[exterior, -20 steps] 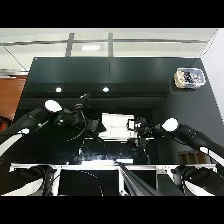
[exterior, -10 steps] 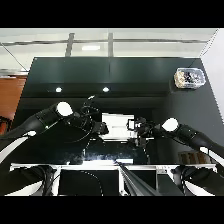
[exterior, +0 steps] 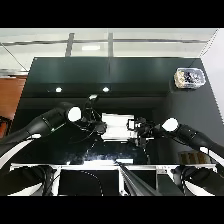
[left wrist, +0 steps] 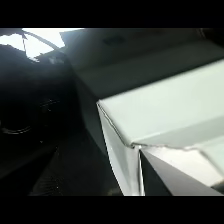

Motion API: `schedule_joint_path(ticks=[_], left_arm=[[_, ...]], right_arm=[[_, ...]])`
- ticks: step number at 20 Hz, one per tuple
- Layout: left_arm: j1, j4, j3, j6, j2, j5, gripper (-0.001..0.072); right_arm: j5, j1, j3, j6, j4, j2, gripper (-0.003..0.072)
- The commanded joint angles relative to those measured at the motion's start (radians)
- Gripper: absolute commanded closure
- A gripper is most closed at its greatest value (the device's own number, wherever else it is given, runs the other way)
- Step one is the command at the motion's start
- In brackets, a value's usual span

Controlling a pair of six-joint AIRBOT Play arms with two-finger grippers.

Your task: Fold the box and place the chain.

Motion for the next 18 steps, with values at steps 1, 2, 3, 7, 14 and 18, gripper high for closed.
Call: schedule_joint_path(ticks=[1,2,3,7,14,18], left_arm=[[-0.063,0.199,0.043,-0.29,-0.003,-0.043,0.0138],[-0.079,0.221,0.052,-0.351,-0.011,-0.068,0.0138],[-0.093,0.228,0.062,-0.375,-0.022,-0.083,0.0138],[-0.187,0.292,0.127,-0.444,-0.098,-0.132,0.0139],[-0.262,0.393,0.193,-0.56,-0.159,-0.178,0.0228],[-0.247,0.36,0.193,-0.562,-0.163,-0.174,0.0228]], right_arm=[[0.0,0.001,0.0,0.0,0.0,0.0,0.0288],[0.0,0.001,0.0,0.0,0.0,0.0,0.0288],[0.0,0.001,0.0,0.0,0.0,0.0,0.0288],[0.0,0.001,0.0,0.0,0.0,0.0,0.0288],[0.0,0.001,0.0,0.0,0.0,0.0,0.0289],[0.0,0.001,0.0,0.0,0.0,0.0,0.0288]])
